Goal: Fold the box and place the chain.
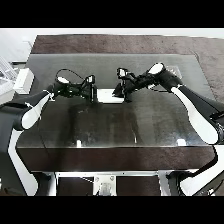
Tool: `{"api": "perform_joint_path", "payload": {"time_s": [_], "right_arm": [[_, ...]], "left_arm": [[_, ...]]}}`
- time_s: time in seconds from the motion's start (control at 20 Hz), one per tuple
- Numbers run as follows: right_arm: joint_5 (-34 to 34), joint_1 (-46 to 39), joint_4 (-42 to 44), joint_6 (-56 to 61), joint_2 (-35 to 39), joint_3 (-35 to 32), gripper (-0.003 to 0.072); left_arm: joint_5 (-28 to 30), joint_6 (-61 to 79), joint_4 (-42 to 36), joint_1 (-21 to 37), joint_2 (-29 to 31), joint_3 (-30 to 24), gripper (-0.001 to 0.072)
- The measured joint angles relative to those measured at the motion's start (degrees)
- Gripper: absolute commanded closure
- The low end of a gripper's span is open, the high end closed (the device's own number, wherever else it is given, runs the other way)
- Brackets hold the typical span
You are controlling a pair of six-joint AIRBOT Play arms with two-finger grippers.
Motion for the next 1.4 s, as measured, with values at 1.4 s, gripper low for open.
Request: {"api": "perform_joint_path", "payload": {"time_s": [1.4], "right_arm": [[-3.1, 0.7, -0.2, -0.6, 0.1, -1.4, 0.0405]], "left_arm": [[0.0, 0.0, 0.0, 0.0, 0.0, 0.0, 0.0262]]}}
